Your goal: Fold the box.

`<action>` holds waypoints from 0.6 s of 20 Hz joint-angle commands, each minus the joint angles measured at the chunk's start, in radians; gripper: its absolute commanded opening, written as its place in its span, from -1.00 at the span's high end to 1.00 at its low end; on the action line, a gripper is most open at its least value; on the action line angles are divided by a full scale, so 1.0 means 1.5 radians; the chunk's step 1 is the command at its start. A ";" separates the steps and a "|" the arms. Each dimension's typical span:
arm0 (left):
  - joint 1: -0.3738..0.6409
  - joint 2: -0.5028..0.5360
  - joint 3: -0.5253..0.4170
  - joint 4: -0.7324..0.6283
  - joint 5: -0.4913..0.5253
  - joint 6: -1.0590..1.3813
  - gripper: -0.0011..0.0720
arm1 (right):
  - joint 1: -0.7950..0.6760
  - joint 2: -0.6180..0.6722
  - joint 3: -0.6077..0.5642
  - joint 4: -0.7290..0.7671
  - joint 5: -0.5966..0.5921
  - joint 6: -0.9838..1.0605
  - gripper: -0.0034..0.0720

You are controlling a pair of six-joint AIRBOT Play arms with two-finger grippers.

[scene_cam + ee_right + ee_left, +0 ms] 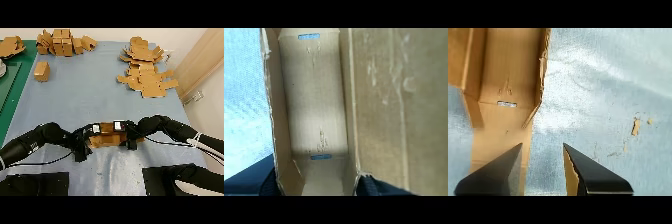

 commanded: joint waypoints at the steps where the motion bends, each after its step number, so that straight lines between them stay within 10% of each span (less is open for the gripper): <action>1: 0.079 0.023 -0.041 -0.149 -0.007 0.171 -0.11 | 0.000 -0.001 0.000 0.000 0.000 0.000 -0.43; 12: 0.082 0.008 -0.037 -0.149 0.063 0.175 -0.11 | 0.000 -0.001 0.000 0.000 0.000 0.000 -0.43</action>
